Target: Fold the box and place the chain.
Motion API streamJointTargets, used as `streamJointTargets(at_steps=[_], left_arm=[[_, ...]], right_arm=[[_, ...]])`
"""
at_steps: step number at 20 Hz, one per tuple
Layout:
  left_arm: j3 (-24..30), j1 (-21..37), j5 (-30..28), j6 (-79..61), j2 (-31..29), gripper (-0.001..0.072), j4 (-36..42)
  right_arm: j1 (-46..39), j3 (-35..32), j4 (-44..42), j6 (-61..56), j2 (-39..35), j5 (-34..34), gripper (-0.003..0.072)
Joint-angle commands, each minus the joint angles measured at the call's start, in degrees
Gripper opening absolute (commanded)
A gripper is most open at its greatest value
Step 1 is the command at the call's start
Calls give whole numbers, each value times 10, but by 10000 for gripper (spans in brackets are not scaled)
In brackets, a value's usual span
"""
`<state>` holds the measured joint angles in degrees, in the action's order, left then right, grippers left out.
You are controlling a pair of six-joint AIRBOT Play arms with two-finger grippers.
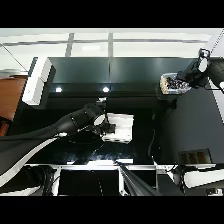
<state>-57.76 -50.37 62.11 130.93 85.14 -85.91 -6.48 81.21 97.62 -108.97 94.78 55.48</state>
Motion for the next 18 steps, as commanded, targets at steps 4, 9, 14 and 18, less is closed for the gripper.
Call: streamJointTargets(at_steps=[4, 9, 14, 18], left_arm=[[0, 0, 1, 0, 0, 33, -2], [0, 0, 1, 0, 0, 34, -2], [0, 0, 1, 0, 0, 34, -2], [0, 0, 1, 0, 0, 34, -2]], right_arm=[[-3, 43, -11, 7, 57, 2, 542], [-3, 47, 12, 0, 71, -4, 540], [-3, 47, 16, -1, 79, -6, 476], [-3, 48, -9, 5, 82, 5, 176]])
